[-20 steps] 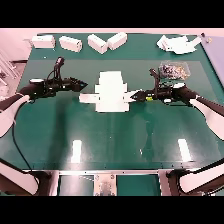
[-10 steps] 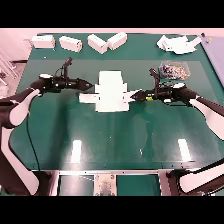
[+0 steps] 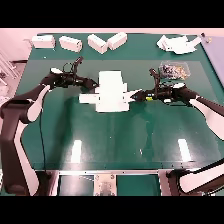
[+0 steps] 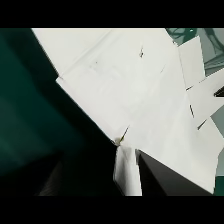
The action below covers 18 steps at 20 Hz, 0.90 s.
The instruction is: Fold the box and place the chain.
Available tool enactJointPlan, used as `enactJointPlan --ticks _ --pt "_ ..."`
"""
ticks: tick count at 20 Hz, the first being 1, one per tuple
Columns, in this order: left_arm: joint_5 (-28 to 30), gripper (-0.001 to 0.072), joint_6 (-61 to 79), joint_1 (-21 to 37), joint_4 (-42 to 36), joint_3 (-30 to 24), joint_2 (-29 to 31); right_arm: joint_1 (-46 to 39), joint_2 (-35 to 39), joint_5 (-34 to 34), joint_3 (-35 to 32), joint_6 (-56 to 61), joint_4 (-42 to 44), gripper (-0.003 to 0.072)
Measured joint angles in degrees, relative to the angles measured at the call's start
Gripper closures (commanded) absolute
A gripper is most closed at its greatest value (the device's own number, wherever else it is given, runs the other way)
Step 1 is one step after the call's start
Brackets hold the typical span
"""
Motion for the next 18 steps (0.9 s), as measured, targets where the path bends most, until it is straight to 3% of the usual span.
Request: enactJointPlan --ticks 10,11,18 --pt "-4.96 0.0189 0.9 -1.79 -3.54 2.89 -2.67 0.0 0.0 0.02 0.0 -0.24 -0.02 0.0679" --pt "-5.25 0.0241 1.42 -2.16 -3.69 2.91 -2.69 0.0 0.0 0.02 0.0 -0.24 -0.04 0.0679" --pt "-5.53 0.0239 3.3 -2.54 -3.72 2.93 -2.78 0.0 0.0 0.04 0.0 -0.26 -0.2 0.0678"
